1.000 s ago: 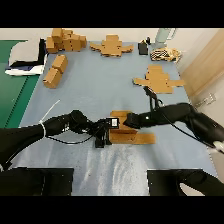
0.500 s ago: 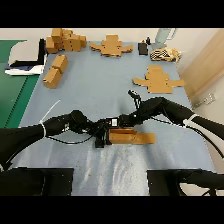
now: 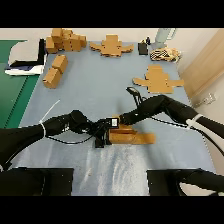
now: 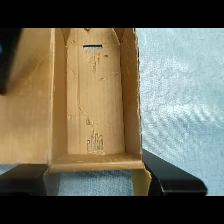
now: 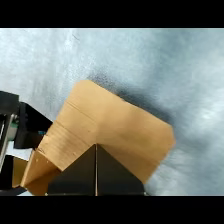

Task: Fold the box.

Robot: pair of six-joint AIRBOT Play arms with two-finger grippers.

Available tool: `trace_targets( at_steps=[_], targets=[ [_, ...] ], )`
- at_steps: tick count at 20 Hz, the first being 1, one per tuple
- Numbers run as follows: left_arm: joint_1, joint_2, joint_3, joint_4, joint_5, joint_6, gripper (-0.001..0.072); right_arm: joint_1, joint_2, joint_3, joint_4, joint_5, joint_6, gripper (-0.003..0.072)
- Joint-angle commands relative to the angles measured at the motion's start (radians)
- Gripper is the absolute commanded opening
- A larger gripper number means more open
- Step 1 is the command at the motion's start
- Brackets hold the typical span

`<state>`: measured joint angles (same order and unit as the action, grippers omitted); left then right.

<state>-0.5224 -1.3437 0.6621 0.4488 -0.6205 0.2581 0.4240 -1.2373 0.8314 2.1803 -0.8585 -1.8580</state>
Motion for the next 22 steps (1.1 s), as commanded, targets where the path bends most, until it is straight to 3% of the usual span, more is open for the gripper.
trace_targets(
  at_steps=[1,3,5,7,8,9,10,11,17,22],
  targets=[
    [0.000,0.000,0.000,0.000,0.000,-0.001,0.0523,-0.002,0.144,0.005,-0.254,-0.048,0.100,0.0003],
    [0.000,0.000,0.000,0.000,0.000,-0.001,0.0524,-0.002,0.244,-0.022,-0.370,-0.134,0.146,0.0002],
    [0.000,0.000,0.000,0.000,0.000,-0.001,0.0524,0.016,0.365,-0.108,-0.357,-0.202,0.123,0.0003],
    [0.000,-0.001,0.000,0.000,0.000,-0.001,0.0524,0.069,0.496,-0.229,-0.253,-0.291,-0.092,0.0004],
    [0.000,0.000,0.000,0.000,0.000,-0.001,0.0524,0.097,0.560,-0.295,-0.200,-0.305,-0.187,0.0046],
    [0.000,0.000,0.000,0.000,0.000,-0.001,0.0524,0.117,0.612,-0.353,-0.200,-0.285,-0.230,0.0326],
    [0.000,0.000,0.000,0.000,0.000,-0.001,0.0524,0.128,0.644,-0.394,-0.219,-0.251,-0.260,0.0556],
    [0.000,0.000,0.000,0.000,0.000,-0.001,0.0523,0.132,0.661,-0.421,-0.246,-0.202,-0.278,0.0586],
    [0.000,0.000,0.000,0.000,0.000,-0.001,0.0523,0.131,0.550,-0.445,-0.373,0.037,-0.522,0.0587],
    [0.000,0.000,0.000,0.000,0.000,-0.001,0.0524,0.130,0.502,-0.445,-0.442,0.151,-0.526,0.0585]
  ],
)
